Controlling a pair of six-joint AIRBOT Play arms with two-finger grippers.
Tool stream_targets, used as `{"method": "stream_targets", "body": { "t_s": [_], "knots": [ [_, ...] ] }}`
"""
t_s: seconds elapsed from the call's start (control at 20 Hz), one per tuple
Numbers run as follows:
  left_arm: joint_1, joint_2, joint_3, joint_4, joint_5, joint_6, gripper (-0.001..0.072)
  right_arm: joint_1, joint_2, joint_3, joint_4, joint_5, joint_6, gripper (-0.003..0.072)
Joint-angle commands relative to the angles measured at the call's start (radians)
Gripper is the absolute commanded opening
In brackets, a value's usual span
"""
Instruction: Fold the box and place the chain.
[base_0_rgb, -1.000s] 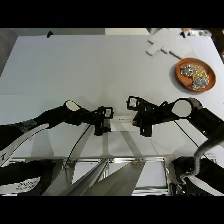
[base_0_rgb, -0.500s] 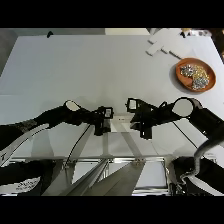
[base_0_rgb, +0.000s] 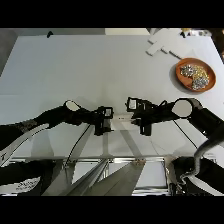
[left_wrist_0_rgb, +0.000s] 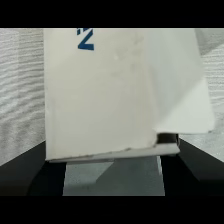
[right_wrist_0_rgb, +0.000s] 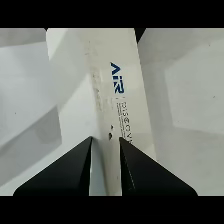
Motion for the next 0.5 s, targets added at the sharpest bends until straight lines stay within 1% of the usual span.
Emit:
{"method": "stream_targets", "body": {
  "t_s": [0.0,0.1,0.25,0.45],
  "knots": [
    [0.000,0.000,0.000,0.001,-0.001,0.003,0.0012,0.000,-0.001,0.000,0.064,0.032,-0.019,0.0179],
    [0.000,0.000,0.000,0.001,0.000,0.003,0.0012,0.000,-0.001,-0.001,0.102,0.024,-0.038,0.0179],
    [0.000,0.000,0.000,0.001,0.000,0.003,0.0012,0.000,-0.011,-0.001,0.094,0.026,-0.037,0.0179],
    [0.000,0.000,0.000,0.001,0.000,0.003,0.0012,0.000,-0.059,-0.001,0.074,0.016,-0.035,0.0177]
  ]
}}
